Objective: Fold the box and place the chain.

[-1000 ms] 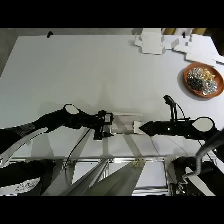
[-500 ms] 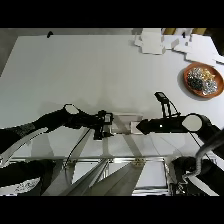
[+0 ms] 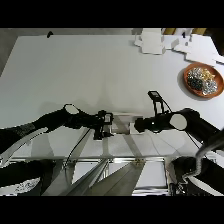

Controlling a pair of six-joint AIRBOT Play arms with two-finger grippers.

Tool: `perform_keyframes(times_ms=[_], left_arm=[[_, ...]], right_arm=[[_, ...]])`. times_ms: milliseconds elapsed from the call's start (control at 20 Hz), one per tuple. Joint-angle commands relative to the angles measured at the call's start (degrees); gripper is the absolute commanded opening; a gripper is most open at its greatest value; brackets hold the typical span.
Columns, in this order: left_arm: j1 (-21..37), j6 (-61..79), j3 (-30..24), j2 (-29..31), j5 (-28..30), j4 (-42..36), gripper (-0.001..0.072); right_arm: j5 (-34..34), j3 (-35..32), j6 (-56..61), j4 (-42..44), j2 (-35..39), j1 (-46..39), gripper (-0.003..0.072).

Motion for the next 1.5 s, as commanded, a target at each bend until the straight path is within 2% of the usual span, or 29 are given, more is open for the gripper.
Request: perform_keyframes(times_ms=[0,350,950,1050,1150,1250,1300,1350,1450], left_arm=[[0.0,0.0,0.0,0.0,0.0,0.0,0.0209],[0.0,0.0,0.0,0.0,0.0,0.0,0.0209],[0.0,0.0,0.0,0.0,0.0,0.0,0.0209],[0.0,0.0,0.0,0.0,0.0,0.0,0.0209],[0.0,0.0,0.0,0.0,0.0,0.0,0.0209],[0.0,0.0,0.0,0.0,0.0,0.0,0.0209],[0.0,0.0,0.0,0.0,0.0,0.0,0.0209],[0.0,0.0,0.0,0.0,0.0,0.0,0.0209],[0.0,0.0,0.0,0.0,0.0,0.0,0.0209]], right_arm=[[0.7,2.5,8.0,-5.2,-3.3,3.7,0.0392],[1.1,6.3,18.5,-11.8,-8.2,8.5,0.0289],[5.3,6.9,23.5,-12.1,-12.6,9.5,0.0268],[5.9,6.9,23.5,-12.1,-12.8,9.5,0.0216],[6.2,6.9,23.5,-12.1,-12.8,9.5,0.0203],[6.4,6.9,23.5,-12.1,-12.8,9.5,0.0121],[6.4,6.9,23.4,-12.1,-12.8,9.5,0.0050],[6.4,6.9,23.4,-12.1,-12.8,9.5,0.0022],[6.6,6.9,23.4,-12.1,-12.8,9.5,0.0021]])
